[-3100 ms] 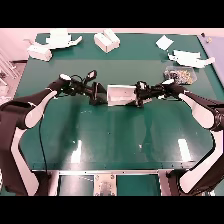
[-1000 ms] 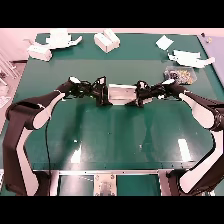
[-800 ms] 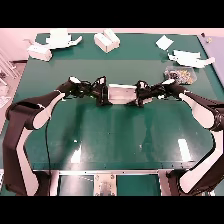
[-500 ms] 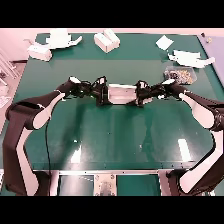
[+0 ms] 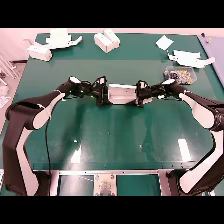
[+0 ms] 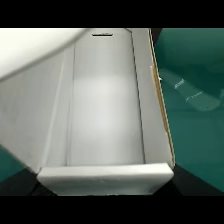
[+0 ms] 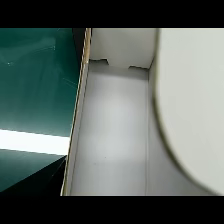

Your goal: Fold the box and place the chain.

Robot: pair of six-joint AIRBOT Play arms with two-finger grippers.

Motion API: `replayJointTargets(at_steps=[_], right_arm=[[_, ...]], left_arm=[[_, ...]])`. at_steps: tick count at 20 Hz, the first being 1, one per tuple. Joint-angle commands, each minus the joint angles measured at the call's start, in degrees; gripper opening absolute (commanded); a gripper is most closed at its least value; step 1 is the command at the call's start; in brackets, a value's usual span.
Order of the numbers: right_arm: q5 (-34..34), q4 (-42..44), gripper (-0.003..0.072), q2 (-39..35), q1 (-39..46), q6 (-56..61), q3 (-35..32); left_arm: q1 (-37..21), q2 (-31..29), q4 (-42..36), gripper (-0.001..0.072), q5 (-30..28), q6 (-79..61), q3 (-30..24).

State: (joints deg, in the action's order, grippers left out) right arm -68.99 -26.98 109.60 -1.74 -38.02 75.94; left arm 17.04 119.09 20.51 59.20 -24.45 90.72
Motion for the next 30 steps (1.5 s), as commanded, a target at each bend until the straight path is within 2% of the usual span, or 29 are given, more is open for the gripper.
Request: replayJointTargets(at_steps=[1, 9, 10, 14, 20, 26, 27, 28, 29, 30], right_arm=[[-0.1, 0.0, 0.058, 0.0, -0.1, 0.0, 0.0], [-0.1, 2.3, 0.0596, 0.0, 0.2, -0.4, 0.1], [-0.1, 3.9, 0.072, -0.2, 0.4, -0.4, 0.3], [-4.5, 4.5, 0.072, -1.6, 2.6, -0.3, 1.1], [-5.5, 4.3, 0.072, -5.2, 9.3, 2.6, 1.1], [-7.6, 3.6, 0.0705, -12.8, 15.5, 15.5, 1.1], [-10.3, 3.4, 0.0569, -13.4, 15.9, 18.2, 1.1], [-14.1, 3.3, 0.0244, -13.7, 15.9, 20.5, 1.1], [-18.3, 3.5, 0.0026, -13.7, 15.8, 23.0, 1.1], [-21.0, 3.4, 0.0011, -13.7, 15.4, 25.3, 1.0]], left_arm=[[-0.1, 0.0, 0.0, 0.0545, 0.0, 0.0, 0.0], [-0.1, 0.0, 0.0, 0.0545, 0.0, 0.0, 0.0], [-0.1, 0.0, 0.0, 0.0545, 0.0, 0.0, 0.0], [-0.1, 0.0, 0.1, 0.0545, -0.1, 0.0, 0.0], [-0.1, 0.0, 0.1, 0.0545, -0.1, 0.0, 0.0], [-0.1, 0.0, 0.1, 0.0545, -0.1, 0.0, 0.0], [-0.1, 0.0, 0.1, 0.0545, -0.1, 0.0, 0.0], [-0.1, 0.0, 0.1, 0.0545, -0.1, 0.0, 0.0], [-0.1, 0.0, 0.1, 0.0545, -0.1, 0.0, 0.0], [-0.1, 0.0, 0.1, 0.0545, -0.1, 0.0, 0.0]])
